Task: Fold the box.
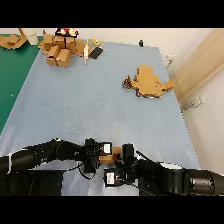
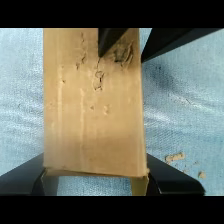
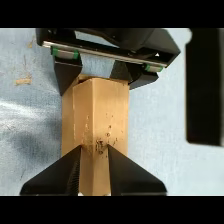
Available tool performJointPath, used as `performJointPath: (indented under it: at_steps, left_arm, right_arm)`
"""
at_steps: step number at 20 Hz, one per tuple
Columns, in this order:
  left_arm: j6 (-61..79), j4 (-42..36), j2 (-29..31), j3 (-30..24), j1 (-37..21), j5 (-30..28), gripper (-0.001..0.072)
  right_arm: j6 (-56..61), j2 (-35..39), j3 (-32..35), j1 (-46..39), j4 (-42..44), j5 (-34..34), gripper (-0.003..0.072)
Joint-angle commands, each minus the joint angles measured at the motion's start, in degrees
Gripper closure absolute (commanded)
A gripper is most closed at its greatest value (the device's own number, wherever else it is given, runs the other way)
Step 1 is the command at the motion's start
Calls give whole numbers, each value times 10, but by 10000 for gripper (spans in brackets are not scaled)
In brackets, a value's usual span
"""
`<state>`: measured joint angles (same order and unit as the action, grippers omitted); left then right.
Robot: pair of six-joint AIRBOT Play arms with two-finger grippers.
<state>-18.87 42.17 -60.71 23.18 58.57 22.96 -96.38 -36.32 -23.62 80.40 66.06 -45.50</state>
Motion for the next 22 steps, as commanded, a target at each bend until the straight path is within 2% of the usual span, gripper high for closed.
performJointPath:
  at_steps: [1, 10, 16, 22]
  left_arm:
    - [0, 0, 0, 0, 0, 0, 338]
    - [0, 0, 0, 0, 0, 0, 338]
    - [0, 0, 0, 0, 0, 0, 338]
    - [0, 0, 0, 0, 0, 0, 339]
  right_arm:
    - [1, 3, -9, 1, 4, -7, 468]
    - [1, 2, -13, 1, 8, -4, 472]
    - [1, -6, -13, 1, 14, -2, 514]
    - [1, -16, -13, 1, 48, 5, 514]
